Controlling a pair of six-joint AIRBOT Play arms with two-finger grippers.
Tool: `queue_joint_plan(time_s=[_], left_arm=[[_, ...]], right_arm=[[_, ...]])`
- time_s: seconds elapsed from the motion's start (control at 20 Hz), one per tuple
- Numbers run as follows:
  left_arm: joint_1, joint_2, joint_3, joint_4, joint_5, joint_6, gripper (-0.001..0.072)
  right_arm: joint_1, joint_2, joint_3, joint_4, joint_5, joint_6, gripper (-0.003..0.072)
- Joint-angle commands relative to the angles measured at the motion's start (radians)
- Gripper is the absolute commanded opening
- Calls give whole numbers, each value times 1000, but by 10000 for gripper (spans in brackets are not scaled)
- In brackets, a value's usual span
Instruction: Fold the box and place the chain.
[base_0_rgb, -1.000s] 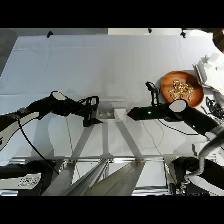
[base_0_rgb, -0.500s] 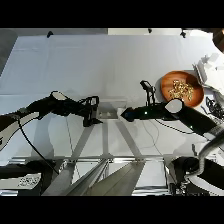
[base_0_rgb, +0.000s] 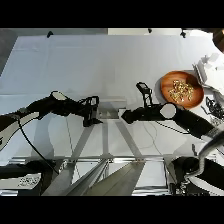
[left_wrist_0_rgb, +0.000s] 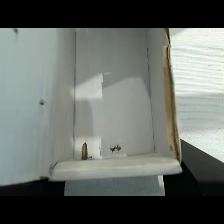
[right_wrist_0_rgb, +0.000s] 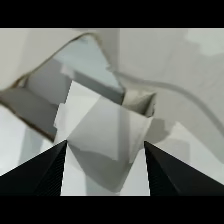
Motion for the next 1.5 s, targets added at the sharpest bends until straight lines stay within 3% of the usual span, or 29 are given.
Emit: queue_joint_plan(time_s=[0.0, 0.15, 0.5, 0.75, 1.05, 1.3, 1.45], left_arm=[[0, 0, 0, 0, 0, 0, 213], [0, 0, 0, 0, 0, 0, 213], [0, 0, 0, 0, 0, 0, 213], [0, 0, 0, 0, 0, 0, 213], [0, 0, 0, 0, -3, 0, 213], [0, 0, 0, 0, -3, 0, 213], [0, 0, 0, 0, -3, 0, 213]], right_arm=[[10, 0, 10, -156, -51, 121, 501], [10, 0, 15, -215, -39, 178, 501], [27, 0, 87, -217, 29, 229, 501], [55, -10, 109, -221, 48, 370, 501], [108, -48, 111, -368, 66, 487, 501], [140, -48, 165, -364, 68, 490, 500], [164, -50, 172, -380, 70, 513, 457]])
